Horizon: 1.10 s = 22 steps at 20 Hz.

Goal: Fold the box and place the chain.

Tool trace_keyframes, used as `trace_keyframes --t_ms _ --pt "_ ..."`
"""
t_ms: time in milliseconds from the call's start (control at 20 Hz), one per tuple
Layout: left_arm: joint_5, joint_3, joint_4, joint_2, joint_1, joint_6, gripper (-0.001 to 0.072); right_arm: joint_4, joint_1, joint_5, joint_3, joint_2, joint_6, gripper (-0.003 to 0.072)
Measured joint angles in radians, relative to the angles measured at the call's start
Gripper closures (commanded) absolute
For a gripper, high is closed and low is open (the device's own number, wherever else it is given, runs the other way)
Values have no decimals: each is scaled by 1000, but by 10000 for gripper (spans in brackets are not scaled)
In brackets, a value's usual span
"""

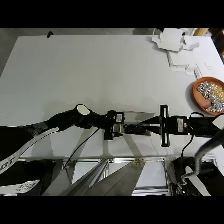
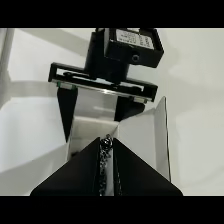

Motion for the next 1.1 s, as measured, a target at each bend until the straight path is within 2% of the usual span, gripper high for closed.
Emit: trace_keyframes --t_ms 50,100,300,350,500,650,850,1100 --pt "0 0 0 0 0 0 491 -26 0 -5 0 -5 -1 661" --pt "0 0 0 0 0 0 491 -54 0 -10 0 -11 -3 622" --pt "0 0 0 0 0 0 491 -139 0 -10 18 -45 3 371" --pt "0 0 0 0 0 0 491 -150 0 -5 36 -56 10 347" --pt "0 0 0 0 0 0 491 -188 0 35 135 -114 55 371" --pt "0 0 0 0 0 0 491 -225 0 77 272 -204 129 647" --pt "0 0 0 0 0 0 491 -254 5 107 425 -334 317 664" --pt "0 0 0 0 0 0 491 -372 58 50 487 -465 614 664"
